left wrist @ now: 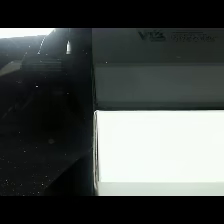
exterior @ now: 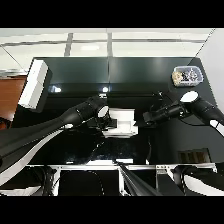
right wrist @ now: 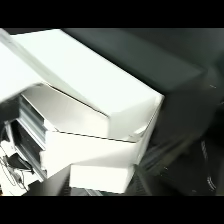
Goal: Fold the box and place the chain.
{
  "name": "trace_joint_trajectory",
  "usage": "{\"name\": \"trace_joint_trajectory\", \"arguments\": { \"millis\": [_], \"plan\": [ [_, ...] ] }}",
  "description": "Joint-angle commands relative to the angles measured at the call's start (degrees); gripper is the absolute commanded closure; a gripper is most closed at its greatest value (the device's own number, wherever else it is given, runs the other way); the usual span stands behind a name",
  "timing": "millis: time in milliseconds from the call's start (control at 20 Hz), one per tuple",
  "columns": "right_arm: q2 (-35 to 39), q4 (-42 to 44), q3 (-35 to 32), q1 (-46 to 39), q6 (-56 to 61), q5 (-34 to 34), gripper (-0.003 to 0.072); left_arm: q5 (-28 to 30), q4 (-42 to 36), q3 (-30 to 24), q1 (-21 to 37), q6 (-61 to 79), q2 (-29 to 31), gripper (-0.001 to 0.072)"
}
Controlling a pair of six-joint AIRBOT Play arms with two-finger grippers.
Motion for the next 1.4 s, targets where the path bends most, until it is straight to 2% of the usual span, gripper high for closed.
{"name": "trace_joint_trajectory", "arguments": {
  "millis": [0, 250, 550, 600, 750, 850, 900, 950, 1250, 1350],
  "plan": [
    [-0.02, -2.34, 1.97, 4.20, 6.43, -3.43, 0.0330, 0.02, 0.00, 0.07, 0.04, 0.00, -0.02, 0.0680],
    [-0.04, -12.98, 5.86, 11.39, 19.15, -6.80, 0.0347, 0.04, 0.00, 0.07, 0.04, 0.00, -0.02, 0.0680],
    [-0.04, -26.62, 6.10, 20.26, 35.19, -14.05, 0.0351, 0.02, 0.00, 0.07, 0.04, 0.00, -0.02, 0.0680],
    [-0.07, -28.59, 6.10, 21.92, 38.58, -16.02, 0.0386, 0.02, 0.00, 0.07, 0.04, 0.00, -0.02, 0.0680],
    [-0.17, -32.57, 6.54, 25.83, 46.84, -18.67, 0.0387, 0.04, 0.00, 0.07, 0.04, 0.00, -0.02, 0.0680],
    [-0.17, -36.11, 7.63, 27.78, 50.10, -18.49, 0.0397, 0.04, 0.00, 0.07, 0.04, 0.00, -0.02, 0.0680],
    [-0.17, -37.92, 8.11, 28.46, 51.82, -18.53, 0.0490, 0.04, 0.00, 0.07, 0.04, 0.00, -0.02, 0.0680],
    [-0.24, -39.32, 8.39, 28.87, 53.51, -18.43, 0.0499, 0.04, 0.00, 0.07, 0.04, 0.00, -0.02, 0.0680],
    [-5.88, -49.96, 14.62, 33.97, 62.55, -10.91, 0.0494, 0.07, 0.00, 0.07, 0.04, 0.00, -0.02, 0.0680],
    [-6.82, -48.87, 14.73, 34.07, 65.13, -10.56, 0.0413, 0.07, 0.00, 0.07, 0.04, 0.00, -0.02, 0.0680]
  ]
}}
